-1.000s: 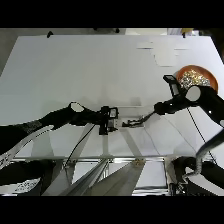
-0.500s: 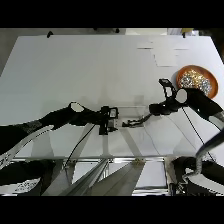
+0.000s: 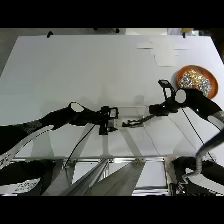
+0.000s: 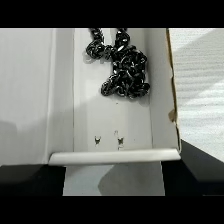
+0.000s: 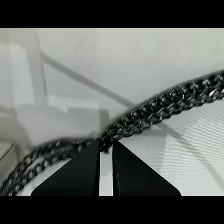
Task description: Fold the box and place the chain.
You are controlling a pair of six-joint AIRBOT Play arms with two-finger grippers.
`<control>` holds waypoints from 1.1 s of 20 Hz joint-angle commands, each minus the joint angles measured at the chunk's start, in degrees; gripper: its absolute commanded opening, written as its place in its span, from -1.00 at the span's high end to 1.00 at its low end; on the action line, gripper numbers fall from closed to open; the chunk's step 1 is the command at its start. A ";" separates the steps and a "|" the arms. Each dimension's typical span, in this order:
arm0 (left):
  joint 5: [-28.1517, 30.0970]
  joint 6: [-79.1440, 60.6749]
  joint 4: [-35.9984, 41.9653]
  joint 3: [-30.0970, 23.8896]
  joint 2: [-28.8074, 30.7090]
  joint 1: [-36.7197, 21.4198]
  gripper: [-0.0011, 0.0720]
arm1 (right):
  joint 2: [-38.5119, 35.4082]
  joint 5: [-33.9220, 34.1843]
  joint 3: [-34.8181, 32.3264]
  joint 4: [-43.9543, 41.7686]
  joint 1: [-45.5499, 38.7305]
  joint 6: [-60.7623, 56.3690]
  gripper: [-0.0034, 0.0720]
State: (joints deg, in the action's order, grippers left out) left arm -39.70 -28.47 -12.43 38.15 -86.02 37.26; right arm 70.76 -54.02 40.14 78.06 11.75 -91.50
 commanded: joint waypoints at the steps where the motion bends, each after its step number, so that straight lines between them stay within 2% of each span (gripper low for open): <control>1: 0.02 0.00 -0.02 0.04 0.02 -0.02 0.40 | -5.44 -3.69 0.07 3.06 -0.02 0.70 0.87; 9: 0.02 0.00 -0.02 0.04 0.02 -0.02 0.40 | -25.07 -12.94 0.07 2.58 -0.02 2.29 0.87; 13: 0.02 0.00 -0.02 0.04 0.02 -0.02 0.40 | -32.20 -14.05 0.07 -10.73 -0.02 6.10 0.87; 17: 0.00 0.00 -0.02 0.04 0.02 -0.02 0.40 | -33.94 -13.84 0.07 -26.84 -0.02 11.39 0.86; 22: 0.02 0.00 -0.02 0.04 0.02 -0.02 0.40 | -33.94 -11.47 0.07 -33.31 -0.02 13.68 0.86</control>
